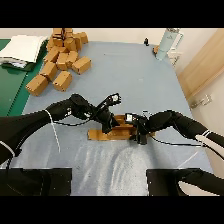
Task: Fold the box.
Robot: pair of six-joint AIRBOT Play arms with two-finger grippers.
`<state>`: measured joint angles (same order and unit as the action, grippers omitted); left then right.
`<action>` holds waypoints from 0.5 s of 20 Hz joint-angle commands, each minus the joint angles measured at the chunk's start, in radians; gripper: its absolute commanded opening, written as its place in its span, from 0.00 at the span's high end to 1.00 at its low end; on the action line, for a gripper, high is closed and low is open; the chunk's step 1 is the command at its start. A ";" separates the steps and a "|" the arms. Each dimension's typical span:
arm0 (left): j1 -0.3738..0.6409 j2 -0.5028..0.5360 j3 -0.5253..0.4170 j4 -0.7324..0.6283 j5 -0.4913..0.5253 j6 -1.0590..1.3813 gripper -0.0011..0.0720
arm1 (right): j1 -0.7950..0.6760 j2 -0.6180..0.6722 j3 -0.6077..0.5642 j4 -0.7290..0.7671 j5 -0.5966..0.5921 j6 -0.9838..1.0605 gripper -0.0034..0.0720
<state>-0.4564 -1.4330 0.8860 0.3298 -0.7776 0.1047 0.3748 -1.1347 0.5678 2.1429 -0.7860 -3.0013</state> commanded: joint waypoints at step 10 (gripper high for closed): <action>0.001 -0.001 0.000 0.000 0.000 0.000 0.97 | -0.001 -0.010 -0.003 0.000 0.000 0.000 0.24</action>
<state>-0.4564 -1.4330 0.8864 0.3298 -0.7773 0.1047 0.3740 -1.1416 0.5663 2.1429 -0.7856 -3.0028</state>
